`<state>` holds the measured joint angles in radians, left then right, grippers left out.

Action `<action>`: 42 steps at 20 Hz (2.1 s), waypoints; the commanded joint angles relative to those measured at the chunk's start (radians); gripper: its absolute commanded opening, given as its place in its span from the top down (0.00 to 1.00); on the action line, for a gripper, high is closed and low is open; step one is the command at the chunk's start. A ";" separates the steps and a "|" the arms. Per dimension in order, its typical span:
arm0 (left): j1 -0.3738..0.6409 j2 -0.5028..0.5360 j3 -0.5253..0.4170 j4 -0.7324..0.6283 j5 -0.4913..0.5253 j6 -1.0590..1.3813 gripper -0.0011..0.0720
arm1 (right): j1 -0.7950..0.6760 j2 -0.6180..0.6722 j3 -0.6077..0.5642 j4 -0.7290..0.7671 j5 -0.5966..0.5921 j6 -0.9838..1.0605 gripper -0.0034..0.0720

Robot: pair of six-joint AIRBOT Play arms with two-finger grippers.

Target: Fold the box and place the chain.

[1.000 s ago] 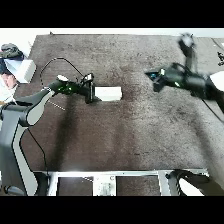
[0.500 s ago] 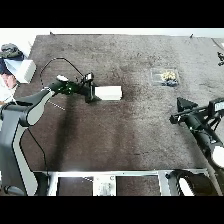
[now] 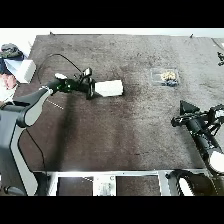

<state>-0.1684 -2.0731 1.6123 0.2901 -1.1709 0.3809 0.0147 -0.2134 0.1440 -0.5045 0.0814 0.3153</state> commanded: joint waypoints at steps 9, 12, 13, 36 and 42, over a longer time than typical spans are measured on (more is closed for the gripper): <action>0.242 0.603 -0.057 0.243 0.492 -0.702 0.98 | 0.000 0.004 -0.003 0.000 -0.004 0.000 0.94; 0.360 0.803 -0.234 0.415 0.513 -0.883 0.98 | 0.000 0.004 -0.003 0.000 -0.004 0.000 0.94; 0.414 0.861 -0.308 0.428 0.506 -0.911 0.98 | 0.000 0.004 -0.003 0.000 -0.004 0.000 0.94; 0.889 0.781 -0.937 0.467 0.579 -0.789 0.97 | 0.001 0.004 -0.003 0.000 -0.004 0.000 0.94; 0.889 0.674 -0.787 0.538 0.512 -0.778 0.97 | 0.001 0.004 -0.003 0.000 -0.004 0.000 0.94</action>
<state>0.7200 -1.3483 0.7620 0.7853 -0.6323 -0.3843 0.0147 -0.2108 0.1417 -0.5045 0.0772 0.3153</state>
